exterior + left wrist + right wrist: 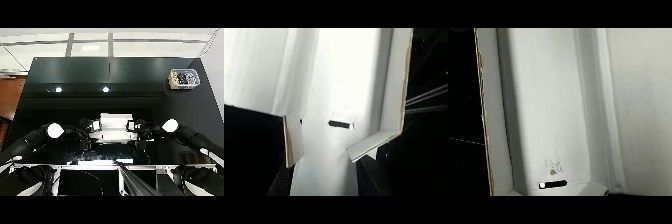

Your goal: Fold the box and place the chain.

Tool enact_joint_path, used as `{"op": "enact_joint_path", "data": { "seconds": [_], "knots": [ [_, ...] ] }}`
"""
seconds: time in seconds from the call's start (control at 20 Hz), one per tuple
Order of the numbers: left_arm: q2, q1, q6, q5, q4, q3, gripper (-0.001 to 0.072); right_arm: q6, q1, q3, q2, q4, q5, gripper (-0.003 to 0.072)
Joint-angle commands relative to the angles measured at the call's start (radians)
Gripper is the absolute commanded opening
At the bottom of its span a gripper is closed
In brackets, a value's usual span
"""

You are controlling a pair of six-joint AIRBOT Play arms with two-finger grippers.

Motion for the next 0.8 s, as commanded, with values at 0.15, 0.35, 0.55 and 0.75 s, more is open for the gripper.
{"op": "enact_joint_path", "data": {
  "seconds": [0.15, 0.35, 0.55, 0.75],
  "knots": [
    [-0.012, -0.018, 0.008, 0.007, -0.124, 0.006, 0.0267, 0.000, 0.001, -0.001, 0.000, 0.000, 0.000, 0.0486],
    [-0.012, -0.018, 0.008, -0.051, -0.187, 0.006, 0.0206, 0.000, 0.001, -0.001, 0.000, 0.000, 0.000, 0.0486],
    [-0.014, -0.018, 0.008, -0.047, -0.216, 0.006, 0.0204, 0.000, 0.001, -0.001, 0.000, 0.000, 0.000, 0.0486],
    [-0.048, -0.029, 0.024, -0.039, -0.254, 0.006, 0.0197, 0.000, 0.001, -0.001, 0.000, 0.000, 0.000, 0.0486]
  ]
}}
